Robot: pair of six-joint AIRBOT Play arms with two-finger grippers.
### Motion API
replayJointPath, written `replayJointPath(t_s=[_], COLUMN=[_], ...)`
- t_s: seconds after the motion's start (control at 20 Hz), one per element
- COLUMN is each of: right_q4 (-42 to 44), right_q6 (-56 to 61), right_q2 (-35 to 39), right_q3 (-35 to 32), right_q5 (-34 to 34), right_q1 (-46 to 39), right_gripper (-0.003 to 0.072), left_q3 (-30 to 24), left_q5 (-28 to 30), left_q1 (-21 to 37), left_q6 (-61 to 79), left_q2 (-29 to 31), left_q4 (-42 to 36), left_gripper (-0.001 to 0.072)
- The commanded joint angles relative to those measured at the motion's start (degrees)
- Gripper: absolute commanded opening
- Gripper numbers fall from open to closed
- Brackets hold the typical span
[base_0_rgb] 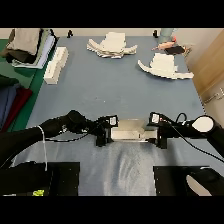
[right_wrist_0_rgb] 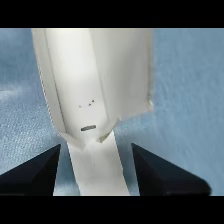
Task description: Fold the box.
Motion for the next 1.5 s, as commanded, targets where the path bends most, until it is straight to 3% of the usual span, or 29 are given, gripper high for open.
replayJointPath(t_s=[0.0, 0.1, 0.25, 0.3, 0.5, 0.55, 0.6, 0.7, 0.8, 1.0, 1.15, 1.4, 1.45], right_q4=[-1.7, 6.4, 16.6, 17.4, 20.6, 20.6, 21.3, 22.7, 23.6, 31.6, 32.0, 28.4, 26.5], right_q6=[14.1, 27.5, 64.0, 66.3, 66.2, 66.2, 66.4, 68.2, 68.9, 69.4, 66.4, 65.5, 65.7], right_q2=[7.5, 9.9, 10.0, 9.9, 9.5, 9.2, 8.7, 7.3, 5.1, -1.8, -7.0, -14.6, -16.0], right_q3=[0.0, 0.0, 0.0, -0.2, -0.6, -0.6, -0.6, -0.6, -0.6, -0.4, 2.9, 10.8, 11.5], right_q5=[2.1, 3.8, 7.4, 9.3, 9.1, 7.9, 6.3, 2.3, -1.4, -5.2, -6.2, -9.3, -10.4], right_q1=[-1.1, -1.1, -1.0, -0.4, 6.0, 7.4, 8.7, 10.7, 12.3, 12.5, 12.5, 12.5, 12.5], right_gripper=[0.072, 0.072, 0.072, 0.072, 0.072, 0.0683, 0.0581, 0.0574, 0.0506, 0.0504, 0.0305, 0.0277, 0.0149], left_q3=[0.0, 0.0, 0.0, 0.0, 0.0, 0.0, 0.0, 0.0, 0.0, 0.0, 0.0, 0.0, 0.0], left_q5=[0.1, 0.2, 0.2, 0.2, 0.1, 0.2, 0.2, 0.2, 0.1, 0.2, 0.2, 0.2, 0.2], left_q1=[0.0, 0.0, 0.0, 0.0, 0.0, 0.0, 0.0, 0.0, 0.0, 0.0, 0.0, 0.0, 0.0], left_q6=[0.1, 0.1, 0.1, 0.1, 0.1, 0.1, 0.1, 0.1, 0.1, 0.1, 0.1, 0.1, 0.1], left_q2=[0.0, 0.0, 0.0, 0.0, 0.0, 0.0, 0.0, 0.0, 0.0, 0.0, 0.0, 0.0, 0.0], left_q4=[0.0, 0.0, 0.0, 0.0, 0.0, 0.0, 0.0, 0.0, 0.0, 0.0, 0.0, 0.0, 0.0], left_gripper=[0.0521, 0.0521, 0.0521, 0.0521, 0.0521, 0.0521, 0.0521, 0.0521, 0.0521, 0.0521, 0.0521, 0.0521, 0.0521])
